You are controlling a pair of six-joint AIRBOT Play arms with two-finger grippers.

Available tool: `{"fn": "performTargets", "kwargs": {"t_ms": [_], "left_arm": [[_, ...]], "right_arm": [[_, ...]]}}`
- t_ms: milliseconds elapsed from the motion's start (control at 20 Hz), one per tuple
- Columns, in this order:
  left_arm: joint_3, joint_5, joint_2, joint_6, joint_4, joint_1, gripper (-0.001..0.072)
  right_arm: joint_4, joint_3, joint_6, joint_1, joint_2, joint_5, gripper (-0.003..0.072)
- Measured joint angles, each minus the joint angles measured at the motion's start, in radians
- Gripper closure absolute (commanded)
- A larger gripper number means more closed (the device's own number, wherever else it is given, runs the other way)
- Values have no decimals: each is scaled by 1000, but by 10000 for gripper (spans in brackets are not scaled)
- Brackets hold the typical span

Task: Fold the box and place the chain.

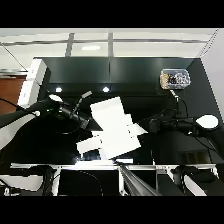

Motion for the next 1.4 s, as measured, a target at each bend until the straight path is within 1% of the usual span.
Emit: {"fn": "performTargets", "kwargs": {"t_ms": [150,300,450,600,650,750,950,1100,1250,1400], "left_arm": [[2,8,18,61,5,0,683],[3,60,79,155,8,-1,683],[3,154,176,227,60,-19,683],[2,293,271,277,146,-70,682],[2,341,292,303,166,-90,682],[1,403,317,357,170,-128,682],[-31,541,338,466,169,-223,682],[-79,652,343,531,173,-288,680],[-131,739,345,563,177,-315,681],[-159,785,344,579,169,-329,680]], "right_arm": [[-78,57,0,-41,1,15,28],[-185,150,-1,-101,1,33,28],[-281,236,-14,-146,1,41,28],[-385,281,-44,-163,1,51,28],[-421,289,-63,-165,1,60,28],[-484,299,-100,-169,1,82,28],[-569,306,-150,-172,1,122,28],[-596,304,-204,-172,1,145,29],[-606,285,-240,-168,0,159,29],[-608,250,-260,-127,1,165,29]]}}
